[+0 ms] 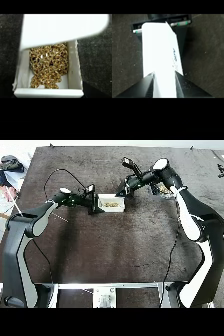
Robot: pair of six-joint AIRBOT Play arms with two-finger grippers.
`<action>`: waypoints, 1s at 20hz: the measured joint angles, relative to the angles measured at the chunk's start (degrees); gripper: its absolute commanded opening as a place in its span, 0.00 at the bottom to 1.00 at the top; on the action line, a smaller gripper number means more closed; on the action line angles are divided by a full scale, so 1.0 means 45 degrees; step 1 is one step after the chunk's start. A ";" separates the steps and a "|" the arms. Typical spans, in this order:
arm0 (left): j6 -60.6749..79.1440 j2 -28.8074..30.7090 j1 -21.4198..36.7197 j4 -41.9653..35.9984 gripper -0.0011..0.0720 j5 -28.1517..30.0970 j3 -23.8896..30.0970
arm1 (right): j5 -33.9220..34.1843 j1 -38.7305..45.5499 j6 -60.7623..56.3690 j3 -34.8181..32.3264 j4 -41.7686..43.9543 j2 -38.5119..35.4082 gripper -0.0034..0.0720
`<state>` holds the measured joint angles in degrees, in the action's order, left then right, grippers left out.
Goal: Fold the box and place the chain.
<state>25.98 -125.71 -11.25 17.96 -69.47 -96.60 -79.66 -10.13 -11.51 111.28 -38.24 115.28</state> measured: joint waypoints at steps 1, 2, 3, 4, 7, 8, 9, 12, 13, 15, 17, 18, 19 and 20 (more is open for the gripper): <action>-0.0005 0.0000 0.0000 0.0000 0.74 0.0000 0.0000 | 0.0053 -0.0005 -0.0005 -0.0155 0.0000 0.0000 0.45; 0.0000 0.0000 0.0000 0.0000 0.74 0.0000 0.0000 | 0.0146 -0.0024 0.0000 -0.0267 0.0000 0.0000 0.45; 0.0000 0.0000 0.0000 0.0000 0.74 0.0000 0.0000 | 0.0194 -0.0053 0.0000 -0.0364 0.0005 0.0000 0.45; 0.0000 0.0000 0.0000 0.0000 0.74 0.0000 0.0000 | 0.0243 -0.0102 0.0005 -0.0427 0.0010 0.0000 0.45; 0.0000 0.0000 0.0000 0.0000 0.74 0.0000 0.0000 | 0.0287 -0.0335 0.0112 -0.0534 0.0005 0.0000 0.45; 0.0000 0.0000 0.0000 -0.0005 0.74 0.0000 0.0000 | 0.0287 -0.0432 0.0160 -0.0559 -0.0029 0.0000 0.45; 0.0000 0.0000 0.0000 0.0000 0.74 0.0000 0.0000 | 0.0296 -0.0505 0.0209 -0.0578 -0.0136 0.0000 0.45; -0.0005 0.0000 0.0000 -0.0005 0.74 0.0000 0.0000 | 0.0393 -0.0622 0.0267 -0.0602 -0.0413 0.0000 0.45; 0.0000 0.0000 0.0000 0.0000 0.74 0.0000 0.0000 | 0.0437 -0.0641 0.0291 -0.0612 -0.0525 0.0000 0.45; -0.0005 0.0000 0.0000 -0.0005 0.74 0.0000 0.0000 | 0.0534 -0.0680 0.0301 -0.0661 -0.0690 0.0000 0.44; -0.0005 0.0000 0.0000 -0.0005 0.74 0.0000 0.0000 | 0.0797 -0.0714 0.0311 -0.0753 -0.0801 0.0000 0.44; -0.0005 0.0000 0.0000 -0.0005 0.74 0.0000 0.0000 | 0.0908 -0.0724 0.0321 -0.0787 -0.0850 0.0000 0.44; -0.0005 0.0000 0.0000 -0.0010 0.74 0.0000 0.0000 | 0.1083 -0.0743 0.0325 -0.0816 -0.0918 -0.0010 0.44; -0.0010 0.0000 0.0000 -0.0010 0.74 0.0010 0.0000 | 0.1239 -0.0758 0.0330 -0.0831 -0.0976 -0.0024 0.44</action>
<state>25.93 -125.71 -11.25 17.91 -69.43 -96.60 -74.08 -13.54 -10.02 107.55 -42.63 115.18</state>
